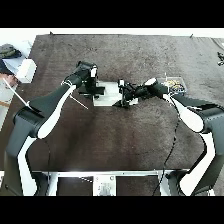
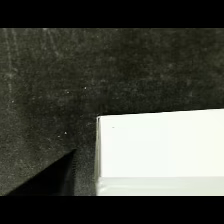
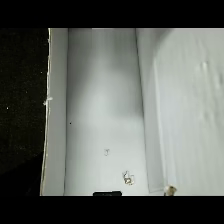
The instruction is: Fold the box and place the chain.
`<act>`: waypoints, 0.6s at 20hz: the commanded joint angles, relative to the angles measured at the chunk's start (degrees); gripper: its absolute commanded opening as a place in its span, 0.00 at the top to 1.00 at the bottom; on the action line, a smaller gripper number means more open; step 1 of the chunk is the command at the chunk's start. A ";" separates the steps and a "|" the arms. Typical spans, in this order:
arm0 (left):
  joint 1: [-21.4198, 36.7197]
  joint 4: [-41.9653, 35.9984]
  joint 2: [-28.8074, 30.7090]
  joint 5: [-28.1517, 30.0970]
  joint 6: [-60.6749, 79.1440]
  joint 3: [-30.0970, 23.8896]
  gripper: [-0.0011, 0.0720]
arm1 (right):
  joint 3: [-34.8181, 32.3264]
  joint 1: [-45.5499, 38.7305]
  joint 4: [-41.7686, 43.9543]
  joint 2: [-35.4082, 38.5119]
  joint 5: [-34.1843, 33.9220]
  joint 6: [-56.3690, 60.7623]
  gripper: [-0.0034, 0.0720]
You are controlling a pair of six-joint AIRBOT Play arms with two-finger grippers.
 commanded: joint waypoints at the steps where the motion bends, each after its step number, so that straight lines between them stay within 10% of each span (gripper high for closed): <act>1: -0.13 1.18 -0.28 0.26 -1.42 0.11 0.79 | 0.04 0.00 0.00 0.02 0.00 0.02 0.60; 7: -0.13 1.31 -0.28 0.11 -1.38 0.11 0.92 | 0.04 0.00 0.00 0.02 0.00 0.02 0.60; 9: -0.13 0.20 -0.28 0.15 -1.22 0.11 0.63 | 0.04 0.00 0.00 0.02 0.00 0.02 0.60; 12: -0.13 -0.24 -0.17 -1.86 4.17 1.49 0.61 | 0.04 0.00 0.00 0.02 0.00 0.02 0.60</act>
